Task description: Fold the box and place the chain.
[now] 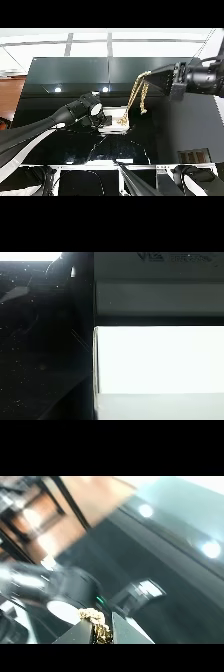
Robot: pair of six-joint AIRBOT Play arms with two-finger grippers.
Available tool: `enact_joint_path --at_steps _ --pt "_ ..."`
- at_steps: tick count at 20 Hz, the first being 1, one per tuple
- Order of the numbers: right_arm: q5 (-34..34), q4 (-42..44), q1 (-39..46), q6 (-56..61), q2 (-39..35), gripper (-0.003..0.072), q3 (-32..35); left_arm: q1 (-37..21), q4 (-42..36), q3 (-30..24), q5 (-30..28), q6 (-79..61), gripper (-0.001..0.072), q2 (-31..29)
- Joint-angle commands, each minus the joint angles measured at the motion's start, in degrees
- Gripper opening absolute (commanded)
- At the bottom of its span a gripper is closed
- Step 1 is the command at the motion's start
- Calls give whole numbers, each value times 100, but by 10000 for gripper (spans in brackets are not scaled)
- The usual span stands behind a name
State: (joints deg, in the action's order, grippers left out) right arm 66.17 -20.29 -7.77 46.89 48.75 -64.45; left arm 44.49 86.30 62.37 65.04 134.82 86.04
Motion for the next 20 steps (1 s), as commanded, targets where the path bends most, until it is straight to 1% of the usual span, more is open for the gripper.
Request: enact_joint_path --at_steps 1,3,4,6,7,11,15,20 --pt "4 437 -149 87 -7 9 -341 -4 0 2 -11 0 33 -2" --pt "-68 411 -398 87 11 9 -337 -4 0 2 -33 0 33 -2" --pt "-199 229 -584 98 35 9 -334 -4 2 2 -76 0 33 -2" --pt "-560 -616 -1016 444 151 9 -330 -4 -2 2 -142 0 33 -2" --pt "-612 -949 -1158 719 262 9 -330 -4 -2 2 -142 0 33 -2" --pt "-584 -1023 -1305 890 752 9 -9 -4 -2 2 -140 0 33 -2" --pt "-730 -1419 -1303 1132 1049 9 581 -4 0 2 -160 0 33 -2" --pt "-870 -1421 -1307 1169 1228 10 1384 -4 0 2 -160 0 32 -2"
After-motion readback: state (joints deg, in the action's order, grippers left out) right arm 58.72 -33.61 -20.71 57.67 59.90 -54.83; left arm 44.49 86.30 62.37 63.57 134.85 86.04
